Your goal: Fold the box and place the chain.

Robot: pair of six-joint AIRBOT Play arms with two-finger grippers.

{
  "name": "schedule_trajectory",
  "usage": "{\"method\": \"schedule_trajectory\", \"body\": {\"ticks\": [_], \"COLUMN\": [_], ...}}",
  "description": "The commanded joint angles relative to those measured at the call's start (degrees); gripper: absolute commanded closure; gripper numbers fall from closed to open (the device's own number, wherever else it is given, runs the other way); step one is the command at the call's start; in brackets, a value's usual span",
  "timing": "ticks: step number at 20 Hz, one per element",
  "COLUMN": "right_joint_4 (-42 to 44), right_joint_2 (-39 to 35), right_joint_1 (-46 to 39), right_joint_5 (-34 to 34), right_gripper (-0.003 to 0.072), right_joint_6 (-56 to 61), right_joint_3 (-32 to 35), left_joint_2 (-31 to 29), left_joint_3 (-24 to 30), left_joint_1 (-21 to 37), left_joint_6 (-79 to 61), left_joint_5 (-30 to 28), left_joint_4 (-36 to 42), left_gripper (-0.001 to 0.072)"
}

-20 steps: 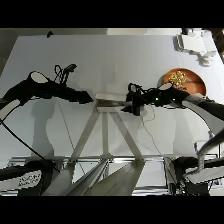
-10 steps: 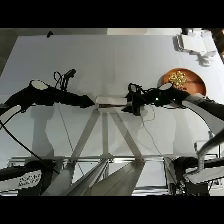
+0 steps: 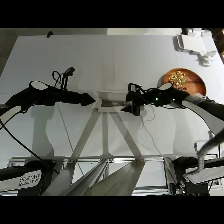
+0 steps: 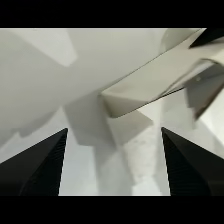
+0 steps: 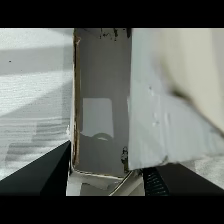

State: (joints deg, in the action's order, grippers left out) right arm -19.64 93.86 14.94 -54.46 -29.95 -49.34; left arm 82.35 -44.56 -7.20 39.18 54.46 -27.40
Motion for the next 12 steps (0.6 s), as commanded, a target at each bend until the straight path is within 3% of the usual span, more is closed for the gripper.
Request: {"method": "schedule_trajectory", "body": {"ticks": [1,3,8,10,12], "right_joint_4": [-0.04,-0.04,-0.04,-0.04,-0.04], "right_joint_2": [0.00,0.00,0.00,0.00,0.00], "right_joint_1": [-0.02,-0.02,-0.02,-0.02,-0.02], "right_joint_5": [-0.07,-0.07,-0.09,-0.11,-0.11], "right_gripper": [0.0323,0.0323,0.0323,0.0323,0.0323], "right_joint_6": [-0.02,-0.02,-0.02,-0.02,-0.02], "right_joint_3": [-0.04,-0.04,-0.04,-0.04,-0.04], "left_joint_2": [-0.04,-0.04,-0.04,-0.04,-0.04], "left_joint_3": [0.02,0.02,0.00,-0.02,-0.04], "left_joint_1": [-0.20,-0.79,-3.74,-5.09,-6.29], "left_joint_6": [0.09,3.76,9.11,9.11,11.30], "left_joint_5": [4.07,6.25,4.48,3.98,0.35], "left_joint_4": [2.23,2.01,1.90,1.88,1.81], "left_gripper": [0.0084,0.0083,0.0098,0.0259,0.0253]}}
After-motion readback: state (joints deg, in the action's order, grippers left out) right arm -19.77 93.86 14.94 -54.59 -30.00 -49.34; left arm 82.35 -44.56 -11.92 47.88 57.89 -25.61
